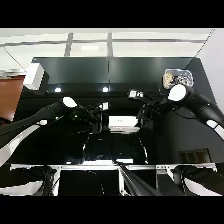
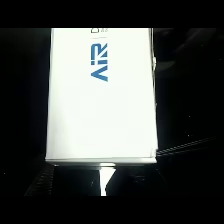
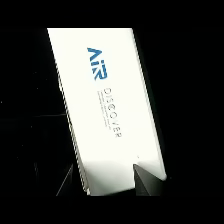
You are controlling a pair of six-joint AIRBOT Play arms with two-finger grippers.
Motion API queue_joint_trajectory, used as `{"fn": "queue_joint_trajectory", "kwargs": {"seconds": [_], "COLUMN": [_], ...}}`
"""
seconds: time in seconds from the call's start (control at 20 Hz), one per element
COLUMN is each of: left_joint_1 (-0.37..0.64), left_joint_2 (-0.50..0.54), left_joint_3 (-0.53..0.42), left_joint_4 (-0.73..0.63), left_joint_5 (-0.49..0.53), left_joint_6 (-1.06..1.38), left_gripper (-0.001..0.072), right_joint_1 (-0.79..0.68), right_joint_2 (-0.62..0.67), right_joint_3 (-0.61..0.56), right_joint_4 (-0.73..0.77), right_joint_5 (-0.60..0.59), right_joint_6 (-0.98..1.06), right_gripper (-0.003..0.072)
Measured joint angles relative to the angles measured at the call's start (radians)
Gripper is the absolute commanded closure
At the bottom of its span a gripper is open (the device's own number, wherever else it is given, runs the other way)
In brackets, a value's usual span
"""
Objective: Fold the box and place the chain.
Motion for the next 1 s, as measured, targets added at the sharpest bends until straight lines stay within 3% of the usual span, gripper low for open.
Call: {"fn": "queue_joint_trajectory", "kwargs": {"seconds": [0.05,0.15,0.25,0.4,0.55,0.65,1.0], "left_joint_1": [0.0,0.0,0.0,0.0,0.0,0.0,0.0], "left_joint_2": [0.0,0.0,0.0,0.0,0.0,0.0,0.0], "left_joint_3": [0.0,0.0,0.0,0.0,0.0,0.0,0.0], "left_joint_4": [0.0,0.0,0.0,0.0,0.0,0.0,0.0], "left_joint_5": [0.0,0.0,0.0,0.0,0.0,0.0,0.0], "left_joint_6": [0.0,0.0,0.0,0.001,0.001,0.002,0.004], "left_gripper": [0.0311,0.0312,0.0312,0.0312,0.0311,0.0311,0.0304], "right_joint_1": [-0.021,-0.075,-0.137,-0.201,-0.208,-0.192,-0.151], "right_joint_2": [0.015,0.04,0.053,0.062,0.065,0.058,0.008], "right_joint_3": [0.006,0.01,-0.02,-0.121,-0.23,-0.27,-0.309], "right_joint_4": [0.003,0.01,0.052,0.241,0.471,0.548,0.564], "right_joint_5": [0.018,0.082,0.156,0.193,0.084,-0.016,-0.163], "right_joint_6": [0.042,0.136,0.209,0.258,0.284,0.31,0.37], "right_gripper": [0.0281,0.0665,0.0674,0.0674,0.0674,0.0674,0.0674]}}
